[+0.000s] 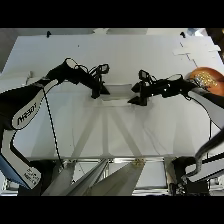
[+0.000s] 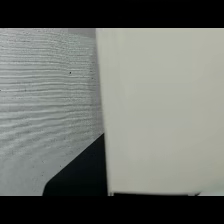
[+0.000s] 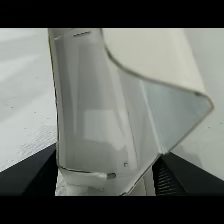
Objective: Fold the box and place the chain.
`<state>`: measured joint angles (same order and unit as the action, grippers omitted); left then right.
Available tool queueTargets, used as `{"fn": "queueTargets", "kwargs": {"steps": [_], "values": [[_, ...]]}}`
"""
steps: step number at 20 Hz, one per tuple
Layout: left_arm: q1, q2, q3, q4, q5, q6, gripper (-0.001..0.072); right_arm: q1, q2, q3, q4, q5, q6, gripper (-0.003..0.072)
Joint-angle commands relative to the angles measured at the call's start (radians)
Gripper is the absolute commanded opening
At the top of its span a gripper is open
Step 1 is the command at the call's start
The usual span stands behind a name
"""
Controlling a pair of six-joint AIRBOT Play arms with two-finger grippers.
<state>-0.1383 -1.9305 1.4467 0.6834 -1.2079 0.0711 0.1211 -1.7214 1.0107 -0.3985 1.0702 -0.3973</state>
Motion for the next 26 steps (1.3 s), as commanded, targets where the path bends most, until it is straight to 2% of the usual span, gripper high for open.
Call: {"fn": "queueTargets", "kwargs": {"steps": [1,17,23,26], "values": [[0.000,0.000,0.000,-0.002,0.003,-0.001,0.0008,0.032,-0.005,0.006,-0.019,0.010,0.002,0.0588],[0.000,0.000,0.000,-0.002,0.003,-0.001,0.0008,0.006,-0.003,-0.023,-0.091,0.012,0.074,0.0588],[0.000,0.000,0.000,-0.002,0.003,-0.001,0.0008,0.012,-0.003,-0.023,-0.005,0.010,0.005,0.0588],[0.000,0.000,0.000,-0.002,0.003,-0.001,0.0008,0.014,-0.004,-0.023,-0.013,0.011,0.006,0.0588]]}}
